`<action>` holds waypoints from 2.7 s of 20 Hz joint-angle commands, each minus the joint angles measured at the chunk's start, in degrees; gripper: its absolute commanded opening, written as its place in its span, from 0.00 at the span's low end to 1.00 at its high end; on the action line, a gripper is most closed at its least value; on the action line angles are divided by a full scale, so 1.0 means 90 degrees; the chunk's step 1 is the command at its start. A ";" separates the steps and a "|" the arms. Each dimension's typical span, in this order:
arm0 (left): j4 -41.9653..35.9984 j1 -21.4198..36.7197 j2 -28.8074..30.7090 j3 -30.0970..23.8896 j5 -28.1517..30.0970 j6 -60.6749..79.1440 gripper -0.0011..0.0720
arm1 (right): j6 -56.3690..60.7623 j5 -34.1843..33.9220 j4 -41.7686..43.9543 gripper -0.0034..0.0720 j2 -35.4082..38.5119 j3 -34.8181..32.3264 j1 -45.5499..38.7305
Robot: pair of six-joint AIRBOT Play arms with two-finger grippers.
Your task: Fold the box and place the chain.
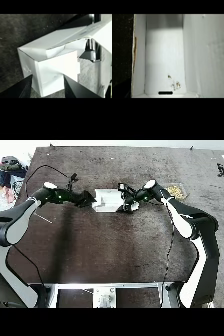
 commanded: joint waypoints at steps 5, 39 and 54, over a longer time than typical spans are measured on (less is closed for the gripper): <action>0.1464 -0.0498 0.0005 0.0707 0.0036 -0.1807 0.59 | 0.0002 0.0002 0.0002 0.76 -0.0002 0.0002 0.0005; 0.6504 -0.2113 -0.1141 0.3351 -0.0886 -0.6343 0.49 | 0.0002 0.0002 0.0002 0.76 -0.0002 0.0002 0.0005; 0.7592 -0.2382 -0.1273 0.3398 -0.0835 -0.6630 0.15 | 0.0002 0.0002 0.0000 0.76 -0.0002 0.0002 0.0005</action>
